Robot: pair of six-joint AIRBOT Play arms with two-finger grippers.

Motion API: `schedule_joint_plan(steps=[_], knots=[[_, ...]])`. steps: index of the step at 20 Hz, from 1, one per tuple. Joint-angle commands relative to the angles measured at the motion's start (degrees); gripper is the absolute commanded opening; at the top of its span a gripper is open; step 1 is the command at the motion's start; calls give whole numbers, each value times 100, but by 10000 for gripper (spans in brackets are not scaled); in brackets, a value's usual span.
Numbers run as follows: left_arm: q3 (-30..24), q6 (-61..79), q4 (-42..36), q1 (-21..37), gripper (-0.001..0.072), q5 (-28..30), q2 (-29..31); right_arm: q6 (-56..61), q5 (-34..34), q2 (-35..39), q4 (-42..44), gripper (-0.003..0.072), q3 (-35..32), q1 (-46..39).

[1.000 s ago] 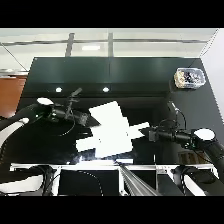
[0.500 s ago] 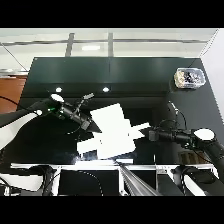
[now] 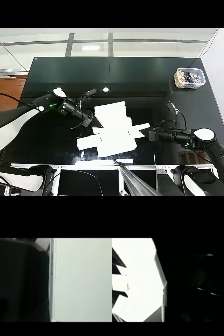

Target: Fold the box and place the chain.

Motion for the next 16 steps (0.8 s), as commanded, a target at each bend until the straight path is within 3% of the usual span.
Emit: schedule_joint_plan(steps=[1,2,6,9,12,16], knots=[[122,85,28,-39,24,-72,-2,-46,-146,7,-109,476,24,-4],[136,129,37,-61,23,-63,2,-177,-105,7,-223,717,44,-4],[138,605,323,-306,19,136,372,-372,136,9,-1928,717,828,-4],[-59,977,763,-667,19,957,1272,-389,275,9,-3134,717,1735,-4],[-715,2022,260,-695,24,2234,1851,-872,330,9,-2767,716,2015,48],[-949,2949,619,-922,24,2490,1661,-1576,330,7,-2732,717,2015,354]])
